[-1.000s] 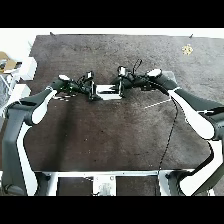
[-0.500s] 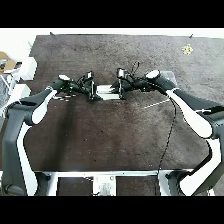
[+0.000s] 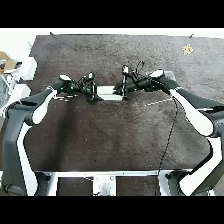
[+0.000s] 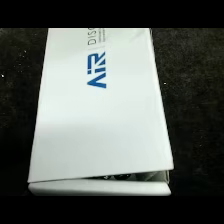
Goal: Fold the box and place the chain.
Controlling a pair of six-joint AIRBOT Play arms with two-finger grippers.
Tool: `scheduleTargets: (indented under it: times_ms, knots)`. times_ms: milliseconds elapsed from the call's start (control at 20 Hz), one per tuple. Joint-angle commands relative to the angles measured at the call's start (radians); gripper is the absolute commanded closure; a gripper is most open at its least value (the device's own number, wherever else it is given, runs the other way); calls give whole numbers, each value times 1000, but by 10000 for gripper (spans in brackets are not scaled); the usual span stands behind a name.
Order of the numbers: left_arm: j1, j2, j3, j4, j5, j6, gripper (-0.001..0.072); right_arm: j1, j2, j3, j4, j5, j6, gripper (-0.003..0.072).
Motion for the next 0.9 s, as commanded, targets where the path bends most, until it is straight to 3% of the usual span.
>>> scheduleTargets:
  times_ms: [0,250,400,450,500,600,850]
  knots:
    - [0,0,0,-1,6,-1,366,-15,1,16,84,75,9,480]
    - [0,0,0,-1,6,-2,366,-14,1,46,155,140,9,482]
    - [0,0,0,-1,6,-2,366,-14,-3,48,154,121,10,493]
    - [0,0,0,-1,6,-2,366,-13,-5,48,154,103,16,612]
    - [0,0,0,-1,6,-2,367,-13,-8,48,156,76,43,646]
    - [0,0,0,-1,6,-2,366,-11,-25,48,150,66,58,682]
    - [0,0,0,-1,6,-2,366,-11,-84,48,40,113,103,683]
